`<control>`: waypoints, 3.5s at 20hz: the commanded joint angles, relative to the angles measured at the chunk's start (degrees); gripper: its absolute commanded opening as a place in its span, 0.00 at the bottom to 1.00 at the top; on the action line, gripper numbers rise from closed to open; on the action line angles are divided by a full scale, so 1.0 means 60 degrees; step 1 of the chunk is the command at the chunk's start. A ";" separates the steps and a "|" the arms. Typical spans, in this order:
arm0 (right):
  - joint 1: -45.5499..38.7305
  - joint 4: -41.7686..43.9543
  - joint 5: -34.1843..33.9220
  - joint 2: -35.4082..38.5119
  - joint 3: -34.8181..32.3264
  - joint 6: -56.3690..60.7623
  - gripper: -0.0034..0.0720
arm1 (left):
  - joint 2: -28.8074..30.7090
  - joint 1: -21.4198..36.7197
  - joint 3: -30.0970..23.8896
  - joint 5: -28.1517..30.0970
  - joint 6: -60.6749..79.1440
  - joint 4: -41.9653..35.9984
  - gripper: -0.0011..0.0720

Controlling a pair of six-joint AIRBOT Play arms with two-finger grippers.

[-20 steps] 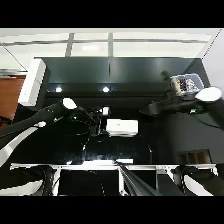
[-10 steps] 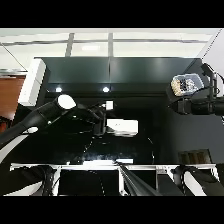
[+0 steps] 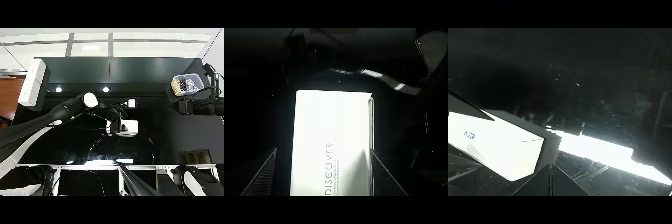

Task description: Fold the box and place the chain.

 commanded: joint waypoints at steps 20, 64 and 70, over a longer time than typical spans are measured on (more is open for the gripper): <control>-0.0004 -0.0025 -0.0233 0.0007 -0.0022 -0.0124 0.06 | -0.0667 -0.1107 0.0237 0.0222 -0.1202 0.3064 0.68; 0.0000 -0.0044 -0.0831 0.0004 -0.0259 -0.0171 0.06 | 0.2291 1.2451 -0.2521 0.0437 -0.7898 0.6451 0.50; 0.0025 -0.0022 -0.0812 0.0004 -0.0259 0.0091 0.06 | 0.2109 1.2451 -0.1905 0.0688 -0.7909 0.6444 0.62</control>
